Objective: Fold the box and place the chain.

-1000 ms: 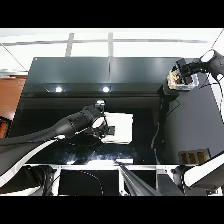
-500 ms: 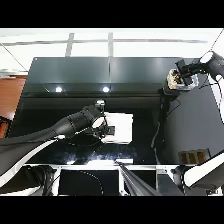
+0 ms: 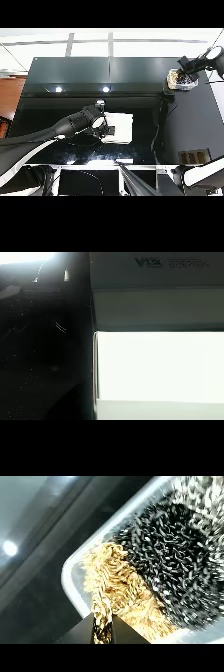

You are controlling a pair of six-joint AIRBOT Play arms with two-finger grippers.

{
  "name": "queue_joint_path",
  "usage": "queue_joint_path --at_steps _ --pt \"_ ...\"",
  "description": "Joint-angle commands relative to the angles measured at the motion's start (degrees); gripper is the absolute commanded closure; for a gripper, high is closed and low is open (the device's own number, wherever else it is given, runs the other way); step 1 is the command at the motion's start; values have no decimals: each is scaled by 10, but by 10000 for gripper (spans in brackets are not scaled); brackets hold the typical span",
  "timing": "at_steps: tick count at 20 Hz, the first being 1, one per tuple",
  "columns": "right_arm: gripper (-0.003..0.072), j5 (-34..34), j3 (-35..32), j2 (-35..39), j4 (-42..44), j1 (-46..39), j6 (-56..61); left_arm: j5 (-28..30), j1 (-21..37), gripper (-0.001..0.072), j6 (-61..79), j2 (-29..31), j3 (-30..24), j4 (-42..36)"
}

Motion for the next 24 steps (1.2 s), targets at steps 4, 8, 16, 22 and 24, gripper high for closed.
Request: queue_joint_path --at_steps 4,8,16,22,24 --pt "647 49 0 146 6 -35 -146 0 1 682 0 0 0 0" --pt "647 65 0 266 21 -50 -213 1 1 682 0 0 0 0" --pt "648 159 0 433 83 -39 -280 2 1 682 0 0 0 0" --pt "648 287 -31 496 83 109 -350 2 1 682 0 0 0 0" --pt "648 316 -39 499 83 168 -363 2 1 682 0 0 0 0"
